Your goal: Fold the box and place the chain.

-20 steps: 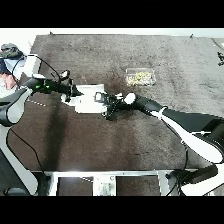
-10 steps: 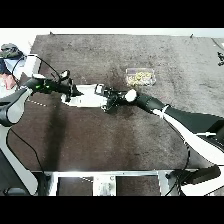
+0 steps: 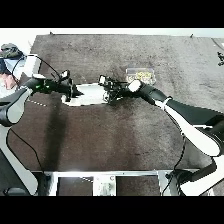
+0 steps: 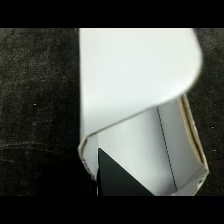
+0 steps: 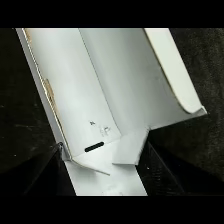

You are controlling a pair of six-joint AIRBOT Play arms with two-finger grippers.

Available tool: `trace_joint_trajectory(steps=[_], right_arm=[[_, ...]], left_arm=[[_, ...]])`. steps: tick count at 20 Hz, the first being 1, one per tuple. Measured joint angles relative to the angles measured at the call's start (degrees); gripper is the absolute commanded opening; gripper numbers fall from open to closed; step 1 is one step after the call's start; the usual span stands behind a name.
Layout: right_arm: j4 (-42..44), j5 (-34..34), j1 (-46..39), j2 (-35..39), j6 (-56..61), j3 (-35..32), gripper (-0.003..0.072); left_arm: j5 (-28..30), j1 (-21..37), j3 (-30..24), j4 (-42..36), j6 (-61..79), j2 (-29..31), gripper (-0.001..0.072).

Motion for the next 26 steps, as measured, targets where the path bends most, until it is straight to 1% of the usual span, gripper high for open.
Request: trace_joint_trajectory(steps=[6, 10, 17, 22, 26], right_arm=[[0.04, 6.29, -2.08, -3.72, -1.73, 5.70, 0.0596], [0.59, 7.91, -3.04, -4.39, -2.27, 6.84, 0.0596], [5.38, 10.99, -4.66, -4.98, -7.02, 7.96, 0.0596], [6.67, 18.01, -6.62, -8.59, -7.80, 13.90, 0.0596], [7.02, 21.75, -7.06, -11.65, -7.58, 18.45, 0.0596]], left_arm=[[0.00, -0.09, 0.00, 0.00, 0.00, 0.00, 0.0010], [0.00, -0.09, 0.00, 0.02, 0.00, 0.00, 0.0010], [-0.04, -0.09, 0.00, 0.02, 0.00, 0.00, 0.0010], [-0.09, -0.09, 0.00, 0.02, 0.00, 0.00, 0.0010], [-0.13, -0.09, 0.00, 0.04, 0.00, 0.00, 0.0010]])
